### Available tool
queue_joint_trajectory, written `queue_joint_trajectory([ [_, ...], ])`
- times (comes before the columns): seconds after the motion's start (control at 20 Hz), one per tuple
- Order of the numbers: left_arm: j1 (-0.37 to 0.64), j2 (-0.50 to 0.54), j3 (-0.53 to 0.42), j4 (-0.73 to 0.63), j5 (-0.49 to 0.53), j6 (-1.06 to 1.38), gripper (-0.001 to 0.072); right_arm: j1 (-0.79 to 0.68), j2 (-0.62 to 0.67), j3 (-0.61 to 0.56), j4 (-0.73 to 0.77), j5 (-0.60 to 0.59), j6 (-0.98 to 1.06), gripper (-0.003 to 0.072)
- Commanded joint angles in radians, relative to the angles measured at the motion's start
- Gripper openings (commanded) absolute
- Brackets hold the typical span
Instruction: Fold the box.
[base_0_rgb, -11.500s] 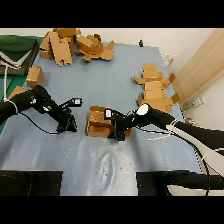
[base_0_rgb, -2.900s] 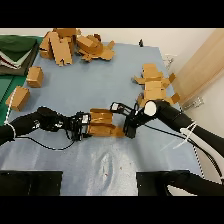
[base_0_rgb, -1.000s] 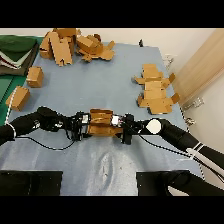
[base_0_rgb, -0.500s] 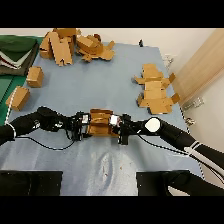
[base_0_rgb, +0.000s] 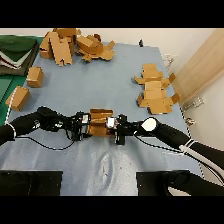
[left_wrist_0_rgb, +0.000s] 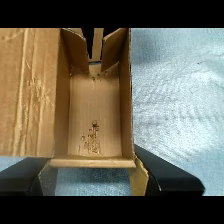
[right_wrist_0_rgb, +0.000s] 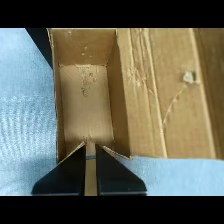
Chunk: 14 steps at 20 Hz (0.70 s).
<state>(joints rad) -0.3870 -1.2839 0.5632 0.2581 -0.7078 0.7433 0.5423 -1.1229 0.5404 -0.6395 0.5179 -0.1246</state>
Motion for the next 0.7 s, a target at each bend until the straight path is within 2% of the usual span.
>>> queue_joint_trajectory([
  [0.0, 0.000, 0.000, 0.001, 0.000, 0.000, 0.000, 0.0382, 0.002, -0.017, 0.000, 0.029, -0.005, -0.016, 0.0299],
  [0.05, 0.000, 0.000, 0.001, 0.000, 0.000, 0.000, 0.0382, 0.002, -0.023, 0.000, 0.035, 0.003, -0.016, 0.0348],
  [0.2, 0.000, 0.000, 0.001, 0.000, 0.000, 0.000, 0.0381, 0.002, -0.040, 0.000, 0.043, 0.031, -0.017, 0.0350],
  [0.25, 0.000, 0.000, 0.001, 0.000, 0.000, 0.000, 0.0381, 0.002, -0.045, 0.001, 0.053, 0.031, -0.019, 0.0407],
  [0.3, 0.000, 0.000, 0.001, 0.000, 0.000, 0.000, 0.0381, 0.002, -0.048, 0.001, 0.056, 0.031, -0.019, 0.0430],
  [0.6, 0.000, 0.000, 0.001, 0.000, 0.000, 0.000, 0.0381, 0.001, -0.047, 0.001, 0.056, 0.031, -0.016, 0.0429],
  [0.65, 0.000, 0.000, 0.001, 0.000, 0.000, 0.000, 0.0381, -0.001, -0.045, 0.001, 0.047, 0.031, -0.003, 0.0402],
])
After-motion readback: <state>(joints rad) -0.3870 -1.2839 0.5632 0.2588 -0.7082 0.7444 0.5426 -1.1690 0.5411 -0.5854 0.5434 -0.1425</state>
